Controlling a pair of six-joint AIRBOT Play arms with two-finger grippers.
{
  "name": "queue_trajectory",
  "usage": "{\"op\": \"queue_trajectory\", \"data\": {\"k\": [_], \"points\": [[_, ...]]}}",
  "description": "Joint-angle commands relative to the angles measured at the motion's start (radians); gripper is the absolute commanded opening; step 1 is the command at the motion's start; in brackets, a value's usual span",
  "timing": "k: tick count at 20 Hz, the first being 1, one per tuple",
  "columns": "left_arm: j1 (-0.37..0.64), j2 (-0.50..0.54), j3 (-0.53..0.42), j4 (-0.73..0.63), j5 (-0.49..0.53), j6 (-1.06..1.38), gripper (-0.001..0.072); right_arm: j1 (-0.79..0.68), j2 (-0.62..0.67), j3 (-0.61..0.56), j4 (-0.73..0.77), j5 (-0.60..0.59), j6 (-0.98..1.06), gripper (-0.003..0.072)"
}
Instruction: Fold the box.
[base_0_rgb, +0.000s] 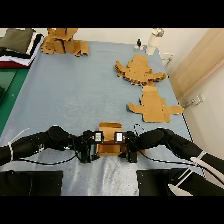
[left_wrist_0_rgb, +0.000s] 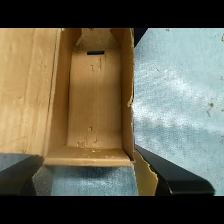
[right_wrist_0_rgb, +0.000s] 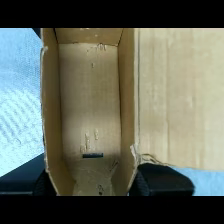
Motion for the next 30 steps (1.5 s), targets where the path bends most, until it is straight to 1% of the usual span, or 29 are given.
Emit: {"op": "queue_trajectory", "data": {"k": [1, 6, 8, 30], "points": [[-0.012, -0.011, 0.01, 0.002, 0.003, -0.001, 0.0704, 0.0, 0.0, 0.0, 0.0, 0.0, 0.0, 0.044], [-0.017, -0.016, 0.015, 0.002, 0.006, 0.0, 0.0701, 0.0, 0.0, 0.0, 0.0, 0.0, 0.0, 0.044], [-0.017, -0.016, 0.015, 0.006, 0.006, 0.0, 0.0462, 0.0, 0.0, 0.0, 0.0, 0.0, 0.0, 0.044], [-0.016, -0.016, 0.015, 0.005, 0.006, -0.001, 0.0466, 0.0, 0.0, 0.0, -0.007, 0.002, 0.0, 0.044]]}}
